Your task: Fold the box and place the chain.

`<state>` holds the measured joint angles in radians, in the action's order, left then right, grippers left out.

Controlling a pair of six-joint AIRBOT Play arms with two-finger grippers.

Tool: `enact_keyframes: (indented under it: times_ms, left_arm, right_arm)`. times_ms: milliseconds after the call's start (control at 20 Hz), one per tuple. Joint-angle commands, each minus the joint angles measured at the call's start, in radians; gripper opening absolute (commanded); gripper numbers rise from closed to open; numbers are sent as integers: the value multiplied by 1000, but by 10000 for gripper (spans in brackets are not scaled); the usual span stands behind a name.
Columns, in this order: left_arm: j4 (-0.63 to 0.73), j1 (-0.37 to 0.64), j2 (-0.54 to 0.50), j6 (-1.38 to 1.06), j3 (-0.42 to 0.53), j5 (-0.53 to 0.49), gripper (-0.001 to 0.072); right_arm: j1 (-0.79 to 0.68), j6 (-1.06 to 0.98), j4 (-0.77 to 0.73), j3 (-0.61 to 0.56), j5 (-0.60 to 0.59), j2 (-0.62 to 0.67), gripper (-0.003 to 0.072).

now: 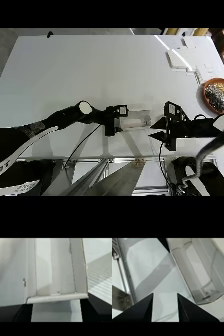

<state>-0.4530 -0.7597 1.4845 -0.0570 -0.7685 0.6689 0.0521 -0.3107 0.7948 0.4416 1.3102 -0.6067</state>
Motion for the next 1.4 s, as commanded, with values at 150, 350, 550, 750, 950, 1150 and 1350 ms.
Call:
enact_keyframes:
  times_ms: [150, 350, 550, 750, 950, 1150, 1350]
  left_arm:
    - [-43, -27, 46, 30, -1, -22, 132]
    - [-42, -27, 50, -74, -1, -29, 132]
    - [-42, -27, 50, -81, -1, -26, 132]
    - [-42, -27, 50, -80, -1, -25, 132]
    - [-42, -27, 50, -74, -1, -26, 132]
    - [-42, -27, 50, -74, -1, -26, 132]
    - [-42, -27, 50, -74, -1, -25, 132]
  right_arm:
    - [11, 5, -9, -5, -71, -19, 238]
    - [11, 5, -14, -5, -116, -56, 167]
    - [11, 5, -54, -5, -172, -110, 153]
    - [11, 31, -125, -5, -295, -175, 15]
    - [11, 29, -202, -5, -509, -276, 15]
    - [11, -4, -182, -5, -567, -402, 15]
    - [11, -61, -118, -3, -554, -453, 15]
